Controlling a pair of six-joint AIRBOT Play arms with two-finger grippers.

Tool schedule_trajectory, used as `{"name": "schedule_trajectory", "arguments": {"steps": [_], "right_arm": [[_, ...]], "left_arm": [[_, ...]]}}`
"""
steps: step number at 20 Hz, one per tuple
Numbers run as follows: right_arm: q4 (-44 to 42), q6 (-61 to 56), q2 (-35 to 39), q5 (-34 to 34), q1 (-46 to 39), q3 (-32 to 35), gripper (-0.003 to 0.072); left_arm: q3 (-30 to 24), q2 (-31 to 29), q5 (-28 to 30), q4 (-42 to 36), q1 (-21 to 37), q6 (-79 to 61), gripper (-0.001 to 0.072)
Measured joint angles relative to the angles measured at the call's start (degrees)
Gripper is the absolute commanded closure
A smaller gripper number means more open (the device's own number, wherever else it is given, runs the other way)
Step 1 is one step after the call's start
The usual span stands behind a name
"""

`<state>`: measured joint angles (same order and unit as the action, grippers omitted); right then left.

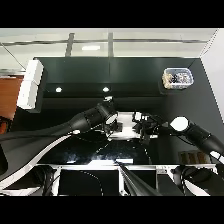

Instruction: Fold the box and place the chain.

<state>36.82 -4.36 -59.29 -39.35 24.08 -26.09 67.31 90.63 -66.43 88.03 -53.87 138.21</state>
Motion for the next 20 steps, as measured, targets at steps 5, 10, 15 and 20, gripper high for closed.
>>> {"name": "schedule_trajectory", "arguments": {"steps": [5, 10, 15, 20], "right_arm": [[3.3, -11.6, 1.9, -3.1, -2.5, -1.8, 0.0664], [12.5, -33.2, 5.6, -17.2, -13.1, -8.6, 0.0664], [18.8, -57.2, 5.3, -24.0, -31.1, -10.8, 0.0664], [20.6, -70.6, 0.5, -28.1, -38.8, -7.5, 0.0664]], "left_arm": [[0.0, 0.0, 0.0, 0.0, 0.0, 0.0, 0.0678], [0.0, 0.0, 0.0, -0.3, 0.0, 0.0, 0.0677], [0.0, 0.0, 0.0, -0.2, 0.0, 0.0, 0.0677], [0.0, 0.0, 0.0, -0.1, 0.0, 0.0, 0.0678]]}}
